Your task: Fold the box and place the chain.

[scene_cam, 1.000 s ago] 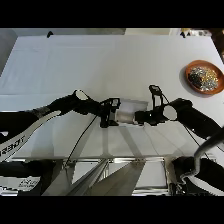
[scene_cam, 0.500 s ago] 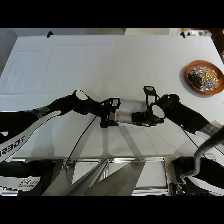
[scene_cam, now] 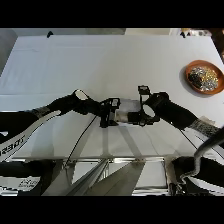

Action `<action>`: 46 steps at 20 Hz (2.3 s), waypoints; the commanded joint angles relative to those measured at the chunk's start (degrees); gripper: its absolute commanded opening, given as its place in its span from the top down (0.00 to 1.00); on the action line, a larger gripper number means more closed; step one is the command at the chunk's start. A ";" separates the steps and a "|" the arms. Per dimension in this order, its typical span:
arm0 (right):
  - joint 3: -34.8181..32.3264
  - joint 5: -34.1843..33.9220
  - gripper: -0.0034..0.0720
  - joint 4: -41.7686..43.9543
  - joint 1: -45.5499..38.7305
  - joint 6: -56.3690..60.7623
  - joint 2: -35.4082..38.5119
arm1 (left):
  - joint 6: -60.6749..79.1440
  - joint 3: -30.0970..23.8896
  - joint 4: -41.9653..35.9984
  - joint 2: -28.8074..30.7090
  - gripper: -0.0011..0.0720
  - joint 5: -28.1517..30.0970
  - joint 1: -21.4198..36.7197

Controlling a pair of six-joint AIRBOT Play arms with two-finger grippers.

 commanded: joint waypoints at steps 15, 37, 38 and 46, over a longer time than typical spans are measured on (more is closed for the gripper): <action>0.28 -0.17 0.51 -2.82 0.28 2.69 -4.11 | -0.02 0.02 -0.04 0.02 0.70 0.02 -0.04; -0.11 0.55 0.59 -2.62 -3.67 -0.76 -0.28 | -0.02 0.02 -0.04 0.02 0.70 0.02 -0.04; -0.13 0.55 0.59 -1.86 -4.02 -1.55 -0.28 | -0.02 0.02 -0.04 0.02 0.70 0.02 -0.04; -3.80 0.83 0.59 -0.83 -5.97 -2.32 -0.28 | -0.02 0.02 -0.04 0.02 0.70 0.02 -0.04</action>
